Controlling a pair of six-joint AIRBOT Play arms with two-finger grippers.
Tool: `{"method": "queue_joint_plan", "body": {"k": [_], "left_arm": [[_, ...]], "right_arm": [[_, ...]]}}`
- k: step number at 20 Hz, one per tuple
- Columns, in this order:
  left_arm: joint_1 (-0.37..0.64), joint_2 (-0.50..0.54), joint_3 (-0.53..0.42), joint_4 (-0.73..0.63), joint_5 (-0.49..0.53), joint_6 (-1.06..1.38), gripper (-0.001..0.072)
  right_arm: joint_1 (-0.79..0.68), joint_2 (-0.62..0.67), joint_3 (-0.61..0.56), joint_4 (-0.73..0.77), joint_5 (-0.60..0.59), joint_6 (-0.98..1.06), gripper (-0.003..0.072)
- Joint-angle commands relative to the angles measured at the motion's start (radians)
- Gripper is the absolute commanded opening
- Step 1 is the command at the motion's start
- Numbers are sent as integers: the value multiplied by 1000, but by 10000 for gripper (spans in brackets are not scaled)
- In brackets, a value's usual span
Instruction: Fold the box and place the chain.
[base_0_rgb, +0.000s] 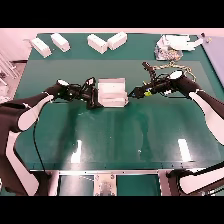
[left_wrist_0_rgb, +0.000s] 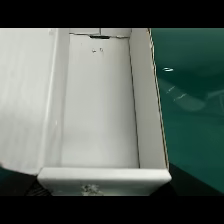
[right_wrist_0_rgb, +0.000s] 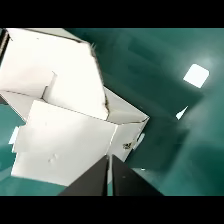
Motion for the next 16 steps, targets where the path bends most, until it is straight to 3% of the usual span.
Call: {"method": "queue_joint_plan", "body": {"k": [1,6,7,8,11,16], "left_arm": [[1,1,1,0,0,0,534],[0,0,1,0,0,0,534],[1,0,1,0,0,0,533],[1,1,1,0,0,0,534],[1,1,1,0,0,0,534],[1,1,1,0,0,0,533]], "right_arm": [[10,6,5,-3,4,5,131],[11,5,5,-3,2,5,166],[13,5,5,-3,-1,5,252],[16,5,5,-3,-5,5,275],[27,5,5,-11,-14,5,278],[29,5,4,-19,-20,11,367]]}}
